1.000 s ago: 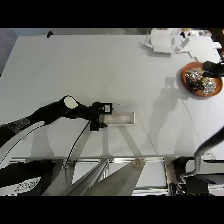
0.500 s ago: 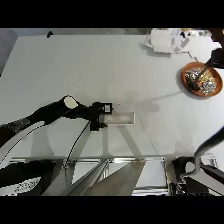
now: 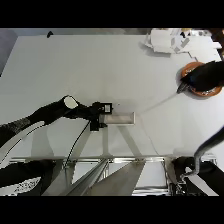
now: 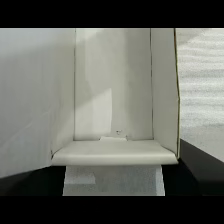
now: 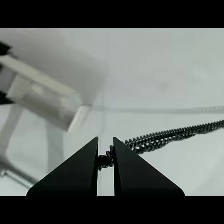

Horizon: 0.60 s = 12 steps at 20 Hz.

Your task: Fold the box and place the chain.

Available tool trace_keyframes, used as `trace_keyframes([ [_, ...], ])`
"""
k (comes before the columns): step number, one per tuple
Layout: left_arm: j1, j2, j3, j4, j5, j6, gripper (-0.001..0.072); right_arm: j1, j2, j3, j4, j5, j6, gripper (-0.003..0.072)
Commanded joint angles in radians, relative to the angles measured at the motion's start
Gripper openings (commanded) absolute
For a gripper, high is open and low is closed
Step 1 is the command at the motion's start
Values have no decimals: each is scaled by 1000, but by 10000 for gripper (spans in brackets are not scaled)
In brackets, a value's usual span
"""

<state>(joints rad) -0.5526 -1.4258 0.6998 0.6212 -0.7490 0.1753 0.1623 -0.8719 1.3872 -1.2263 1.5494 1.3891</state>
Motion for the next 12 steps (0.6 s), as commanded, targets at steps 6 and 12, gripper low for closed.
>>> trace_keyframes([
  [6,0,0,0,0,0,0,210,433,60,-283,4,-308,106,7],
  [12,0,0,0,0,0,0,210,581,-41,-405,5,-514,129,8],
])
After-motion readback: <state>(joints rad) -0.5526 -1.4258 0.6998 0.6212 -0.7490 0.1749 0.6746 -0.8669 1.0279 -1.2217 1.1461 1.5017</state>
